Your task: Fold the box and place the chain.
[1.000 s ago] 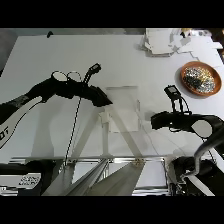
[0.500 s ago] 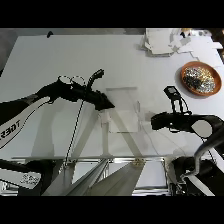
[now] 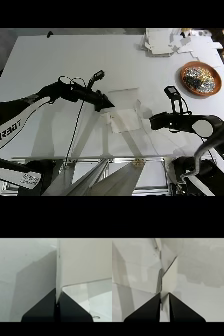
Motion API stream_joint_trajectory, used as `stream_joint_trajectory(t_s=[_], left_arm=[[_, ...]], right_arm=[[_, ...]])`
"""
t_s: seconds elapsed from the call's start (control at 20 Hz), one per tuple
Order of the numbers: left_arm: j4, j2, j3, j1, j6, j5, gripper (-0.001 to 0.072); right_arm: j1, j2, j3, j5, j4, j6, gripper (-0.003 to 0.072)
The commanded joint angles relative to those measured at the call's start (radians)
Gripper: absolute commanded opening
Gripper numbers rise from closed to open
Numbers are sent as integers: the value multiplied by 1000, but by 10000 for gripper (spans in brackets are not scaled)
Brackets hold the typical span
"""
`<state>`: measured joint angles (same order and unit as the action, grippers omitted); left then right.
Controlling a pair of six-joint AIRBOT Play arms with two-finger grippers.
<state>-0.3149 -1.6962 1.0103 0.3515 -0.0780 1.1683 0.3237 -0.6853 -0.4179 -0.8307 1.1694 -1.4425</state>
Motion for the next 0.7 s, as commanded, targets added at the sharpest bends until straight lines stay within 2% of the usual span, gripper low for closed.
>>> stream_joint_trajectory(t_s=[0.0, 0.05, 0.1, 0.15, 0.35, 0.5, 0.65], left_arm=[[-1, 12, 1, 0, 66, -39, 7], [0, 22, 1, -2, 97, -59, 7], [0, 30, 1, -4, 114, -71, 6], [0, 38, 1, -4, 132, -70, 6], [-90, 59, 0, 18, 227, 14, -3], [-222, 156, -24, 44, 84, -43, -6], [-235, 275, -116, 49, 96, -58, -5]], right_arm=[[1, 3, -1, 1, -60, 3, 131], [1, 3, -1, 1, -68, 3, 153], [1, 3, -3, 0, -74, 3, 211], [1, 3, -9, -2, -75, 3, 224], [1, 17, -60, -31, -71, 60, 225], [1, 56, -110, -113, -67, 112, 225], [1, 118, -116, -139, -67, 116, 225]])
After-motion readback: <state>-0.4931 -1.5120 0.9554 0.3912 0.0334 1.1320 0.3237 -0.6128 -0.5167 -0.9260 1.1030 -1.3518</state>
